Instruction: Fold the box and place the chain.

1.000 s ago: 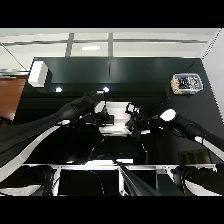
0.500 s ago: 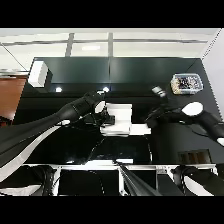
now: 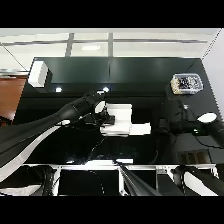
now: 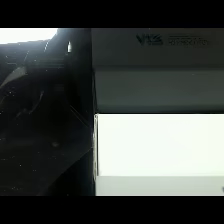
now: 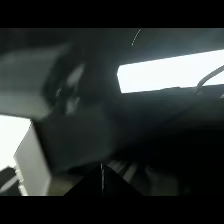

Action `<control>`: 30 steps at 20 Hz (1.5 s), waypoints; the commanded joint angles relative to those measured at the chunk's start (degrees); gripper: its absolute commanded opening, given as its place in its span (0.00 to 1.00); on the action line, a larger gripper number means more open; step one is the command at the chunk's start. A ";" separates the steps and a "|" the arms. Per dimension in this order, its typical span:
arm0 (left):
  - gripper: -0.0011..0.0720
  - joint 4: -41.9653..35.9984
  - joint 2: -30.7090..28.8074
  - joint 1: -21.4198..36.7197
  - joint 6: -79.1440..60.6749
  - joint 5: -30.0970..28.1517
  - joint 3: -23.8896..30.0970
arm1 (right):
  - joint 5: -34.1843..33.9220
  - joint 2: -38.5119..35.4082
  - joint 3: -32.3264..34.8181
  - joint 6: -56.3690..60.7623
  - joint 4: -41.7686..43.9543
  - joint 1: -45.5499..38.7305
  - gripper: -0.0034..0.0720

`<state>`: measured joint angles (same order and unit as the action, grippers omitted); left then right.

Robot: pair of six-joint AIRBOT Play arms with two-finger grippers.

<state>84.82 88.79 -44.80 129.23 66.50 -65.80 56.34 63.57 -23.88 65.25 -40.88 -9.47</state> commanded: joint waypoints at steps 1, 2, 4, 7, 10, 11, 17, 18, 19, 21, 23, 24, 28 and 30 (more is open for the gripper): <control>0.05 0.00 0.00 0.17 0.02 0.00 -0.02 | -2.23 4.50 1.46 -0.20 8.59 8.61 0.06; 0.05 0.00 0.00 0.17 0.00 0.00 -0.02 | -2.80 6.05 1.01 -2.58 13.07 11.13 0.06; 0.05 0.00 0.00 0.17 0.00 0.00 -0.02 | -1.70 8.48 -1.42 -5.81 17.64 14.95 0.06; 0.05 0.00 0.00 0.17 0.00 0.04 -0.02 | 2.67 8.63 -7.19 -6.88 15.10 16.00 0.06; 0.05 0.00 0.00 0.17 0.00 0.00 -0.02 | 7.61 8.63 -12.61 -5.53 10.12 14.56 0.40; 0.05 0.00 0.00 0.17 0.00 0.02 -0.02 | 9.46 8.63 -13.60 -5.53 10.19 14.43 0.69; 0.05 0.02 0.00 0.17 0.00 -0.02 -0.02 | 11.39 8.63 -14.80 -4.17 10.58 15.19 0.79; 0.05 0.00 0.00 0.17 0.00 -0.02 -0.02 | 10.84 8.63 -14.80 -3.30 10.60 16.20 0.79; 0.05 0.02 0.02 0.17 0.00 -0.04 -0.02 | 9.97 8.63 -14.80 -2.43 10.58 17.62 0.79; 0.05 0.02 0.02 0.17 0.00 -0.04 -0.02 | 7.48 8.63 -14.82 -0.44 10.54 21.07 0.79; 0.05 0.02 0.02 0.17 0.00 -0.04 -0.02 | 5.62 8.63 -15.37 1.79 9.20 23.80 0.77; 0.05 0.02 0.02 0.17 0.00 -0.04 -0.02 | 4.31 8.63 -15.91 3.26 8.09 25.07 0.68; 0.05 0.02 0.02 0.17 0.00 -0.02 -0.02 | 0.44 8.66 -19.58 13.29 -0.11 30.51 0.67; 0.05 0.02 0.02 0.17 0.00 -0.07 -0.02 | -0.70 8.66 -21.62 18.36 -5.18 33.07 0.67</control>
